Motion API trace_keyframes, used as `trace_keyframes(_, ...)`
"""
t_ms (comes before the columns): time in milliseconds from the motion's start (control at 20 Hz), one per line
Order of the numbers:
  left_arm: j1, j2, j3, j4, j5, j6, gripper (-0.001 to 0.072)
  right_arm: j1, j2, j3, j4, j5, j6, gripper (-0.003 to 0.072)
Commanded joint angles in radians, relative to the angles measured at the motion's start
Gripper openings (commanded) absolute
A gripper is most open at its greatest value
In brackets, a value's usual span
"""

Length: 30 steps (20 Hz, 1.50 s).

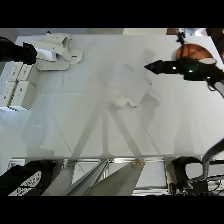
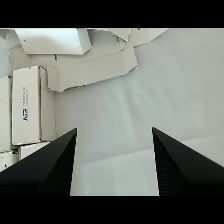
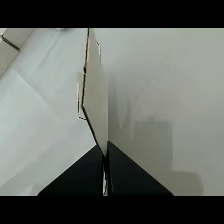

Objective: Fold the box and place the chain.

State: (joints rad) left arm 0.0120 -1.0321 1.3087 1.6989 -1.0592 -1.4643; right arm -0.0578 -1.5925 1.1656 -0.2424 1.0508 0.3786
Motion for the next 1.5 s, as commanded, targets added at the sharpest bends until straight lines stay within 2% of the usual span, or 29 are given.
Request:
trace_keyframes(0,0.001,0.001,0.0,0.0,0.0,0.0,0.0517,0.129,0.0,0.001,0.075,-0.192,-0.009,0.0011)
trace_keyframes(200,0.0,0.001,0.0,0.0,0.0,0.0,0.0517,0.187,0.001,0.001,0.251,-0.377,0.026,0.0011)
trace_keyframes(300,0.001,0.001,0.0,0.0,0.0,0.0,0.0517,0.208,0.001,0.001,0.273,-0.491,0.035,0.0011)
trace_keyframes(500,0.0,0.001,0.0,0.0,0.0,0.0,0.0517,0.218,0.001,-0.002,0.206,-0.626,0.071,0.0011)
trace_keyframes(650,0.001,0.001,0.0,0.0,0.0,0.0,0.0517,0.217,0.001,-0.016,0.068,-0.685,0.202,0.0012)
trace_keyframes(750,0.0,0.001,0.0,0.0,0.0,0.0,0.0517,0.217,0.0,-0.041,-0.034,-0.629,0.253,0.0031)
trace_keyframes(800,0.0,0.001,0.0,0.0,0.0,0.0,0.0517,0.217,0.0,-0.054,-0.073,-0.585,0.253,0.0215)
trace_keyframes(850,0.0,0.001,0.0,0.0,0.0,0.0,0.0517,0.217,0.0,-0.063,-0.116,-0.542,0.254,0.0505)
trace_keyframes(900,0.001,0.001,0.0,0.0,0.0,0.0,0.0517,0.217,0.001,-0.067,-0.157,-0.509,0.272,0.0533)
trace_keyframes(1200,0.001,0.001,0.0,0.0,0.0,0.0,0.0517,0.213,0.001,-0.066,-0.476,-0.291,0.459,0.0532)
trace_keyframes(1450,0.001,0.001,0.0,0.0,0.0,0.0,0.0517,0.123,0.011,-0.022,-0.57,-0.214,0.458,0.0531)
